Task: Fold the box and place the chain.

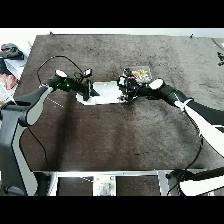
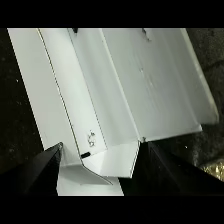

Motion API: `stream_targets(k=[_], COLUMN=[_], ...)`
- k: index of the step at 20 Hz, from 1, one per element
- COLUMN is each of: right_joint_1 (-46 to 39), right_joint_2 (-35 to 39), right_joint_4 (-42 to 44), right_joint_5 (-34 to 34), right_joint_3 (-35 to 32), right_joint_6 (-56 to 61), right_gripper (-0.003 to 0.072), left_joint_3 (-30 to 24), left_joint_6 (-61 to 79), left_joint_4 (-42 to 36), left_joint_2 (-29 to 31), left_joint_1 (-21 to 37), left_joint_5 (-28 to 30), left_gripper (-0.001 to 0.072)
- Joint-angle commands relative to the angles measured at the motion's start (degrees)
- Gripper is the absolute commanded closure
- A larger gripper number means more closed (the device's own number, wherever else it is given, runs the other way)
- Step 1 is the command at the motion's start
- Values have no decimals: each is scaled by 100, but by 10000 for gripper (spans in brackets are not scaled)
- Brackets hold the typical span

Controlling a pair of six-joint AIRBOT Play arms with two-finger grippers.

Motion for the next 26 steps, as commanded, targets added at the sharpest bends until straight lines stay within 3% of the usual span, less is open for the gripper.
stream_targets(k=[1, 6, 15, 26], right_joint_1=[-136, -387, -538, -629], right_joint_2=[-192, -199, -1058, -1668], right_joint_4=[-52, -52, -81, -52], right_joint_5=[387, 778, 2057, 2785], right_joint_3=[289, 341, 1429, 1923], right_joint_6=[17, 15, 361, 227], right_gripper=[36, 35, 35, 35], left_joint_3=[-2, -2, -2, -2], left_joint_6=[2, 2, 2, 2], left_joint_4=[-7, -9, -28, -50], left_joint_2=[-2, -2, -2, -2], left_joint_1=[-2, -2, -2, -2], left_joint_5=[-4, -55, -105, -105], left_gripper=[697, 697, 697, 697])
